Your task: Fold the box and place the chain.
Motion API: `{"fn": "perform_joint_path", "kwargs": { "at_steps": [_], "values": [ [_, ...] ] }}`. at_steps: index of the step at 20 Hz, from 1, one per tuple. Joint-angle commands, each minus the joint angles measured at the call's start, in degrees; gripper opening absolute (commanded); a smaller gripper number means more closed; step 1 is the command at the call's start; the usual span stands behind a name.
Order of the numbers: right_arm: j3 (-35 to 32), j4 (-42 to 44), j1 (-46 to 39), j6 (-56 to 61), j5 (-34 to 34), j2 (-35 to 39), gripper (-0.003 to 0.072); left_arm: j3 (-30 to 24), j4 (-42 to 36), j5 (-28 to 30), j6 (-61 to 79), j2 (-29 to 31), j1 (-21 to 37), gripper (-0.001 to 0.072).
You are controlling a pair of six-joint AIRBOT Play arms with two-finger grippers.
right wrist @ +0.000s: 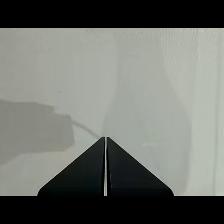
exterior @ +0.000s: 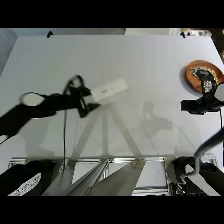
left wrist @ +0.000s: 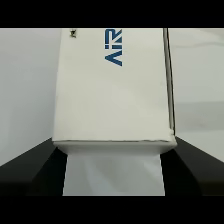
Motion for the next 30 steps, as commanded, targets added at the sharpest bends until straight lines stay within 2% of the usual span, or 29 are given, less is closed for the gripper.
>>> {"fn": "perform_joint_path", "kwargs": {
  "at_steps": [1,3,5,8,12,17,25,30],
  "values": [
    [-0.02,0.02,-0.04,0.02,0.02,0.07,0.002,0.07,12.0,0.7,-16.74,10.67,12.07,0.0004],
    [-0.02,0.02,-0.04,0.02,0.02,0.07,0.002,0.07,17.7,0.92,-23.04,14.84,19.52,0.0004],
    [-0.02,0.02,-0.04,0.02,0.02,0.07,0.002,0.04,22.77,0.83,-30.91,16.52,26.43,0.0004],
    [-0.02,0.02,-0.04,0.02,0.02,0.07,0.002,0.02,28.79,-0.11,-44.35,16.15,35.08,0.0004],
    [-0.02,0.04,-0.04,0.02,0.02,0.07,0.002,0.02,36.06,-2.49,-52.83,14.51,42.03,0.0005],
    [-0.02,0.02,-0.04,0.02,0.0,0.07,0.002,0.02,39.26,-3.8,-53.57,11.58,43.8,0.0005],
    [0.0,0.02,-0.04,0.02,0.02,0.07,0.002,0.02,41.75,-2.75,-53.59,-0.98,43.8,0.0004],
    [-0.02,0.02,-0.04,0.02,0.02,0.07,0.002,0.02,44.17,-2.8,-53.81,-3.02,43.8,0.001]
  ]
}}
